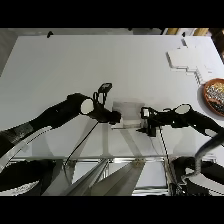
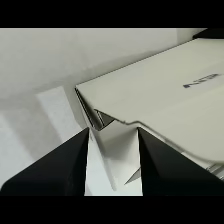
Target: Fold the box and place the chain.
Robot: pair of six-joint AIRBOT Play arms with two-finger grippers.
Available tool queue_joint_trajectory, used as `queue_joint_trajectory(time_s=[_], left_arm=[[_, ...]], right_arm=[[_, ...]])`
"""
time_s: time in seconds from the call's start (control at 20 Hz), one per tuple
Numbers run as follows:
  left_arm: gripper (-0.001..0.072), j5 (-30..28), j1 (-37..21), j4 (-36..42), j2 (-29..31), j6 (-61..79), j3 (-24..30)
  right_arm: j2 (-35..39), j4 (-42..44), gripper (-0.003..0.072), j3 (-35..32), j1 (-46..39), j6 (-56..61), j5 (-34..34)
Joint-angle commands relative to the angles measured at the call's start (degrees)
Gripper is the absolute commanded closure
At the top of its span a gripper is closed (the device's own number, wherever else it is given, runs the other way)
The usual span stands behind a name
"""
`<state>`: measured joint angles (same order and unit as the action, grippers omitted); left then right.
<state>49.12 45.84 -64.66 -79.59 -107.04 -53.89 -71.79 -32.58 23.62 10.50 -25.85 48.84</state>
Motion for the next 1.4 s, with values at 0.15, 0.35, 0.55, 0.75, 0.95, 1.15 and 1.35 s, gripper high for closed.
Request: queue_joint_trajectory(time_s=[0.15, 0.35, 0.55, 0.75, 0.95, 1.15, 1.35], left_arm=[[0.0366, 7.3, 3.4, -8.3, -4.4, -13.6, -7.0], [0.0389, 14.4, 5.2, -11.8, -8.4, -24.6, -11.9], [0.0402, 19.2, 6.8, -13.5, -13.7, -27.1, -18.1], [0.0445, 19.5, 6.8, -13.9, -15.9, -31.9, -20.3], [0.0464, 21.3, 7.1, -15.7, -16.1, -31.8, -20.3], [0.0653, 21.4, 7.5, -16.1, -16.1, -31.8, -20.3], [0.0708, 21.4, 8.0, -17.4, -16.1, -31.8, -20.3]], right_arm=[[0.0, 0.0, 0.0287, 0.0, 0.0, 0.0, 0.0], [0.0, 0.0, 0.0287, 0.0, 0.0, 0.0, 0.0], [0.0, 0.0, 0.0287, 0.0, 0.0, 0.0, 0.0], [0.0, 0.0, 0.0287, 0.0, 0.0, 0.0, 0.0], [0.0, 0.0, 0.0287, 0.0, 0.0, 0.0, 0.0], [0.0, 0.0, 0.0287, 0.0, 0.0, 0.0, 0.0], [0.0, 0.0, 0.0287, 0.0, 0.0, 0.0, 0.0]])
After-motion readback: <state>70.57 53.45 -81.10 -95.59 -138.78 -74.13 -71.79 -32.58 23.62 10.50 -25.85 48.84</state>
